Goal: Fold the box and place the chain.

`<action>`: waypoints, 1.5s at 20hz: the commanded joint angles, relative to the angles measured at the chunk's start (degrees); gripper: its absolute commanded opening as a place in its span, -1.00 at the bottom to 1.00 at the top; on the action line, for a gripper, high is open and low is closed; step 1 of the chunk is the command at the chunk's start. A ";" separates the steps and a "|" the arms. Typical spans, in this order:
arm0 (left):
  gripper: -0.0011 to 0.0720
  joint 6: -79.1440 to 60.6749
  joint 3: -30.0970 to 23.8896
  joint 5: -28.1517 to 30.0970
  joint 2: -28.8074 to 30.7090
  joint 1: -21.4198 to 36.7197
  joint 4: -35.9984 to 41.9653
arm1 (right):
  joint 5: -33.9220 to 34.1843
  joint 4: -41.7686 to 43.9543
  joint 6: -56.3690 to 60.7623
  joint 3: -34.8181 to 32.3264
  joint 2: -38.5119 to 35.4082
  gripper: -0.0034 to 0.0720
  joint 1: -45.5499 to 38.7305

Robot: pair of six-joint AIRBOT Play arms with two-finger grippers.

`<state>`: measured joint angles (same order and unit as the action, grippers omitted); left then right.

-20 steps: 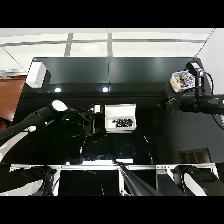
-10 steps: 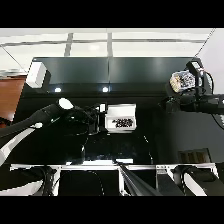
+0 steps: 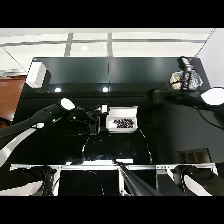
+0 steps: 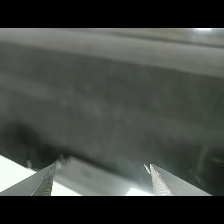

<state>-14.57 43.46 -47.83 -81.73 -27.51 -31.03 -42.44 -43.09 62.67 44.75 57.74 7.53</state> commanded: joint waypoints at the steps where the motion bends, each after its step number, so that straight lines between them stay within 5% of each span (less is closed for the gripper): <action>1: 0.17 0.00 0.07 0.13 -0.04 -0.07 -0.07 | 10.36 5.14 -0.46 0.44 9.09 0.96 6.32; 11: 0.17 0.02 0.07 0.26 -0.04 -0.11 -0.07 | -15.89 -0.63 -42.75 5.53 10.88 0.96 10.40; 30: 0.17 1.31 0.04 1.55 -0.04 -1.53 -2.38 | -25.33 -4.02 -48.13 5.53 11.69 0.96 11.89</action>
